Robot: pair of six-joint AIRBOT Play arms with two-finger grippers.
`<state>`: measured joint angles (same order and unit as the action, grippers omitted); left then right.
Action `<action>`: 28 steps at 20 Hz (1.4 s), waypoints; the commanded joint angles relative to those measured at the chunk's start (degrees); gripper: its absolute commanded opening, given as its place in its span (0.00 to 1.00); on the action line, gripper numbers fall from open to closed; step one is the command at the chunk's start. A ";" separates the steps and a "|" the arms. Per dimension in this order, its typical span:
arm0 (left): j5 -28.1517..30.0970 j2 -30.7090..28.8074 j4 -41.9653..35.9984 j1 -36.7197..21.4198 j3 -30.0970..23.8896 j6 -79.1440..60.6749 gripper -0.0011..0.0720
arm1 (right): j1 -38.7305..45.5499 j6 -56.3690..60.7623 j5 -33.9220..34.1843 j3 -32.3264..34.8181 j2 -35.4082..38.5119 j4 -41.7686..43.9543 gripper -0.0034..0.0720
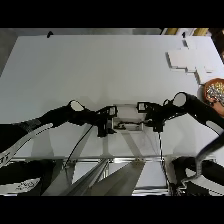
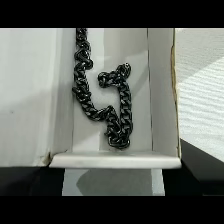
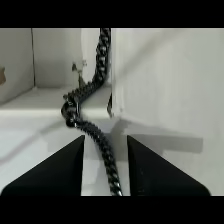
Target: Fold the box and place the chain.
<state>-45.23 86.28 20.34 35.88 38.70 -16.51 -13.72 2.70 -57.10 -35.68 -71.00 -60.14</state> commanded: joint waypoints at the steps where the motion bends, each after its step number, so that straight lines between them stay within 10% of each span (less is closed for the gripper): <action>1: 0.00 -0.04 0.02 -0.07 0.02 -0.02 0.30 | -0.44 -0.11 0.66 0.11 -1.25 2.99 0.22; 3: -0.02 -0.04 0.02 -0.07 0.02 0.00 0.30 | -0.44 2.56 -1.31 0.11 -0.50 -1.27 0.07; 9: 0.00 -0.04 0.02 -0.07 0.02 0.00 0.30 | -0.44 15.19 -5.11 0.11 13.07 -6.19 0.07; 14: 0.00 -0.04 0.02 -0.07 0.02 0.00 0.30 | -1.09 18.69 -6.78 0.11 21.90 14.51 0.07; 21: 0.00 -0.04 0.02 -0.07 0.02 0.00 0.30 | -21.75 23.08 17.75 0.09 20.26 21.62 0.07; 25: 0.00 -0.04 0.02 -0.07 0.02 0.00 0.30 | -25.14 24.52 20.59 0.09 16.31 20.72 0.07; 28: 0.00 -0.04 0.02 -0.07 0.02 0.00 0.30 | -25.07 30.08 20.20 0.04 16.06 13.18 0.45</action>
<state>-45.23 86.28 20.34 35.88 38.70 -16.51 -37.56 28.10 -38.79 -35.55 -54.11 -41.91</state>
